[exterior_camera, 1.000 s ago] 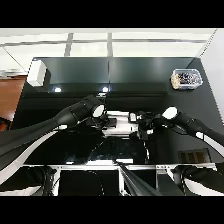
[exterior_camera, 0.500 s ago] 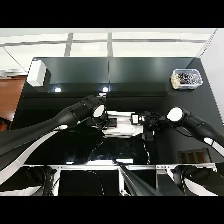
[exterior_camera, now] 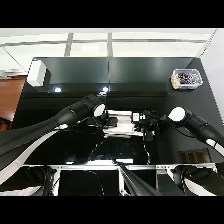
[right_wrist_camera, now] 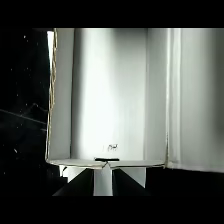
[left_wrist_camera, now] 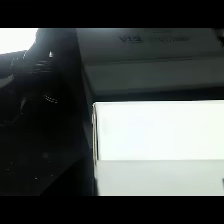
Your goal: Fold the box and place the chain.
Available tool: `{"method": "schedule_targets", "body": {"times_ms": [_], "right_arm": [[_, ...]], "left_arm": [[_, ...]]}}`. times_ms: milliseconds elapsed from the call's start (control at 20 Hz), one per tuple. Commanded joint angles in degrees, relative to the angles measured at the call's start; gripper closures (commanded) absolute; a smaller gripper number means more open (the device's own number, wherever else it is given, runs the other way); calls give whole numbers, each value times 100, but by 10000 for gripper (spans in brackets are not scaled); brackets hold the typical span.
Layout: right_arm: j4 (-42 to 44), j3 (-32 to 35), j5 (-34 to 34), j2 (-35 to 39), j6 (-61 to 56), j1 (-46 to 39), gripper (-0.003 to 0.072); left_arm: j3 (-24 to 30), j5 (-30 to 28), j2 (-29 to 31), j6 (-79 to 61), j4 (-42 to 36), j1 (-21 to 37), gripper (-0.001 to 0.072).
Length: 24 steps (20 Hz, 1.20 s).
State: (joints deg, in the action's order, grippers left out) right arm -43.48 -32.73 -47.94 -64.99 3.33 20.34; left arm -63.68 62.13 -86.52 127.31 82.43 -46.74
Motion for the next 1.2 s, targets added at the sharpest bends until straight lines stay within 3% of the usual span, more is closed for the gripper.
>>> {"method": "schedule_targets", "body": {"times_ms": [0,300,400,500,550,600,650,800,950,1150], "right_arm": [[483,-4,61,0,-11,17,570],[1032,39,345,-321,-162,197,558],[1165,39,348,-332,-293,192,177],[1174,39,317,-332,-302,188,428],[1174,39,317,-332,-339,186,376],[1158,35,315,-319,-535,164,470],[1130,17,304,-269,-1010,105,660],[267,-291,-400,140,-3220,-417,672],[-393,-634,-1338,457,-5069,-1357,672],[-448,-378,-1222,452,-6645,-2817,672]], "left_arm": [[-7,-4,-2,2,2,0,687],[-7,-7,-2,2,4,0,687],[-7,0,-2,2,7,9,687],[-7,-9,-2,4,7,11,687],[-7,-4,-2,4,7,11,687],[-7,13,-2,9,7,11,687],[-7,55,-2,68,50,11,687],[-9,466,17,452,538,9,687],[-7,358,15,448,531,7,686],[-9,85,15,446,492,4,686]]}}
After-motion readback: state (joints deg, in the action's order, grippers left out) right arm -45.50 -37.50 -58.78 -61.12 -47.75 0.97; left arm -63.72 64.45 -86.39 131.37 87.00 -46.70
